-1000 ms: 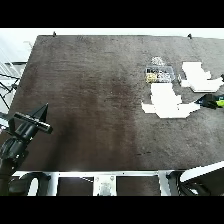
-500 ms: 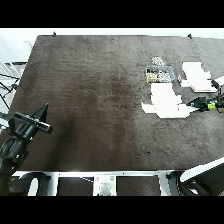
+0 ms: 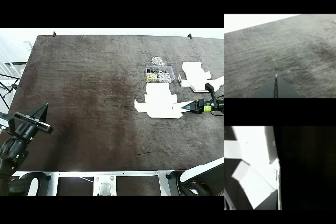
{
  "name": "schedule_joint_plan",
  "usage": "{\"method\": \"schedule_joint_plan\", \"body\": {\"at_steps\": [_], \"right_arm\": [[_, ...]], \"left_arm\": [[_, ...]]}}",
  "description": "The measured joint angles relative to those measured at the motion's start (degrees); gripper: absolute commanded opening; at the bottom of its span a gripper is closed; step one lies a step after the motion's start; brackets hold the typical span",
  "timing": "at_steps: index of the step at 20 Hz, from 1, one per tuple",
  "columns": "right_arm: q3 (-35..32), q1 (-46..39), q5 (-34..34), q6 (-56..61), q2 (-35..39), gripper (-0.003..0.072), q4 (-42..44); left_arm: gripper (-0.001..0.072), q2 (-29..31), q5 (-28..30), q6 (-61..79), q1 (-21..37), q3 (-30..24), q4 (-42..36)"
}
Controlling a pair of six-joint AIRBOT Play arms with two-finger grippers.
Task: Fold the box and place the chain.
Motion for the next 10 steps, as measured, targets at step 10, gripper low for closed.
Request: {"method": "schedule_joint_plan", "body": {"at_steps": [10], "right_arm": [[-27.0,20.2,-16.8,0.3,20.9,0.0003,14.4]], "left_arm": [[0.0020,0.0,0.0,0.0,0.0,0.0,0.0]]}}
